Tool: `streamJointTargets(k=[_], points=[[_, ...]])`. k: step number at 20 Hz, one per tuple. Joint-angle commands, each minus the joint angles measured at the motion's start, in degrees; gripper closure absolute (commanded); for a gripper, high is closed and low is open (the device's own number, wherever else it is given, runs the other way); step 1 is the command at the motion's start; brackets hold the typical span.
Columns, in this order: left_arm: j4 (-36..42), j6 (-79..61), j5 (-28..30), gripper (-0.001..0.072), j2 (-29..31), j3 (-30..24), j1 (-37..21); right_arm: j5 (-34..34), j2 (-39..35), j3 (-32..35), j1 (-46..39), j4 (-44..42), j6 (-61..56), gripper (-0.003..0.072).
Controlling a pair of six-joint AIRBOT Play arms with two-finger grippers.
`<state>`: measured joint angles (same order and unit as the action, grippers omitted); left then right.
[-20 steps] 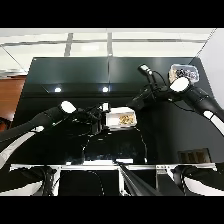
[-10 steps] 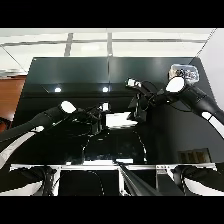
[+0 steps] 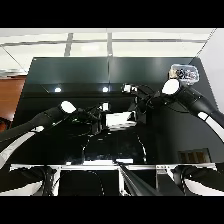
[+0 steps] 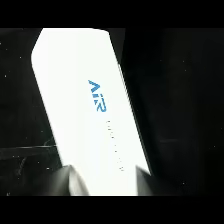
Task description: Fold the box and place the chain.
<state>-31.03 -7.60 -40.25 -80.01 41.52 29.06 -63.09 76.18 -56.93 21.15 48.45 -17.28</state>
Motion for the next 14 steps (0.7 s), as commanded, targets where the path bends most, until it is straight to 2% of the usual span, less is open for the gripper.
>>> streamJointTargets(k=[1, 10, 12, 14], points=[[0.0, -0.1, 0.0, 0.0425, 0.0, 0.0, -0.1, -0.5, 0.1, 0.0, 0.1, 0.2, 0.1, 0.0494], [0.0, -0.1, 0.0, 0.0424, 0.0, 0.0, -0.1, -2.1, 0.1, 0.0, 0.1, 0.3, -0.3, 0.0470], [0.0, -0.1, 0.0, 0.0425, 0.0, 0.0, -0.1, -2.0, 0.1, 0.0, 0.1, 0.3, -0.3, 0.0350], [0.0, -0.1, 0.0, 0.0424, 0.0, 0.0, -0.1, -1.6, 0.1, 0.0, 0.1, 0.3, -1.5, 0.0350]])
